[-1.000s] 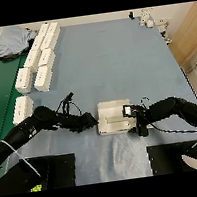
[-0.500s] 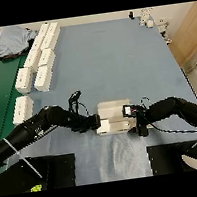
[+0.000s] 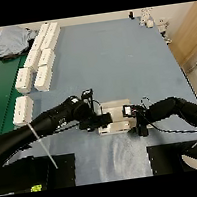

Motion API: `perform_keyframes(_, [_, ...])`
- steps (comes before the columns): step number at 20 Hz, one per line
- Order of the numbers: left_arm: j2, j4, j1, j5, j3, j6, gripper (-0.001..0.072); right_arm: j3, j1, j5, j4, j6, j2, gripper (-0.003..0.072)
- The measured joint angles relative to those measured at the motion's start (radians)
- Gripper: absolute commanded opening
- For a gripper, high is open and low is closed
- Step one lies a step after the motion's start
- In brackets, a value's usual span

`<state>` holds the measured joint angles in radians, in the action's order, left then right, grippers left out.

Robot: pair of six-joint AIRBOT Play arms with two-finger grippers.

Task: Fold the box.

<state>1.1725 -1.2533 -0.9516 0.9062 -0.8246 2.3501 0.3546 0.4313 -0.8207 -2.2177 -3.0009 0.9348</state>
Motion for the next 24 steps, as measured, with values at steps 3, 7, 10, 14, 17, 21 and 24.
perform_keyframes(3, [0.074, -0.048, -0.024, 0.078, -0.074, 0.062, 0.0351, 0.0, 0.0, 0.0, 0.0, 0.0, 0.0, 0.0543])
perform_keyframes(7, [0.173, -0.109, -0.054, 0.163, -0.161, 0.106, 0.035, 0.0, 0.0, 0.0, 0.0, 0.0, 0.0, 0.0543])
perform_keyframes(10, [0.233, -0.142, -0.074, 0.204, -0.21, 0.124, 0.035, 0.0, 0.0, 0.0, 0.0, 0.0, 0.0, 0.0543])
perform_keyframes(14, [0.288, -0.17, -0.091, 0.237, -0.249, 0.135, 0.0063, 0.0, 0.0, 0.0, 0.0, 0.0, 0.0, 0.0543])
perform_keyframes(17, [0.306, -0.195, -0.101, 0.265, -0.262, 0.148, 0.0012, 0.0, 0.0, 0.0, 0.0, 0.0, 0.0, 0.0543])
perform_keyframes(21, [0.315, -0.206, -0.107, 0.272, -0.275, 0.153, 0.0013, 0.0, 0.0, -0.001, 0.0, 0.0, 0.0, 0.0543])
perform_keyframes(24, [0.318, -0.212, -0.108, 0.257, -0.287, 0.137, 0.0645, 0.0, 0.0, -0.002, 0.0, 0.004, -0.001, 0.0543])
